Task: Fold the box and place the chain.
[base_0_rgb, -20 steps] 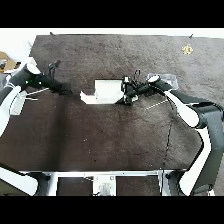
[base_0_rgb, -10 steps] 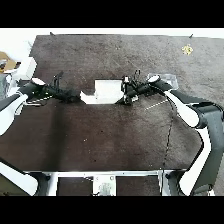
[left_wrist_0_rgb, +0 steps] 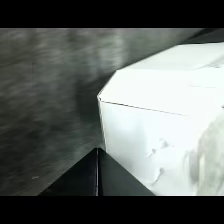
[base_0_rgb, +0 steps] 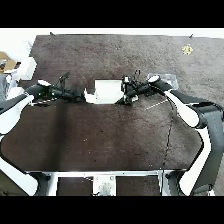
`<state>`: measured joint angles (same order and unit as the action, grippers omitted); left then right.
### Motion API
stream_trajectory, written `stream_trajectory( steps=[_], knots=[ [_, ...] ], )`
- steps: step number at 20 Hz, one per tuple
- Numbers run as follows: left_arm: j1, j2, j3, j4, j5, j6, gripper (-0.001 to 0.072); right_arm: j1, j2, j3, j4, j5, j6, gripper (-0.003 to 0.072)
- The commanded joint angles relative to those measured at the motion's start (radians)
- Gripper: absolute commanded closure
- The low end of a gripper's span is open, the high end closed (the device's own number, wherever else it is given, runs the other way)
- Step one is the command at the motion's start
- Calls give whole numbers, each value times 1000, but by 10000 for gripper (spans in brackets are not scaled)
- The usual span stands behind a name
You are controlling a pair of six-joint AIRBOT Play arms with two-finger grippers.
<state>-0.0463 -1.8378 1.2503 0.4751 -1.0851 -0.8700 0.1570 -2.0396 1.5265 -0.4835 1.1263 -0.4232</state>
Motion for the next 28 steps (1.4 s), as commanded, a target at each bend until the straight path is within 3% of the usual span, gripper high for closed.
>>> stream_trajectory(
  steps=[1,2,3,6,13,28],
  knots=[
    [-4,0,37,-39,-54,19,639,0,0,1,0,0,0,309],
    [-4,0,47,-40,-60,19,362,0,0,1,0,0,0,309],
    [-4,0,55,-42,-81,37,303,0,0,1,0,0,0,309],
    [-13,0,58,-66,-103,56,315,0,0,1,0,0,0,309],
    [-74,0,102,-32,-14,28,316,0,0,1,0,0,0,309],
    [-254,-1,312,418,25,-500,313,0,0,1,0,0,0,309]
  ],
)
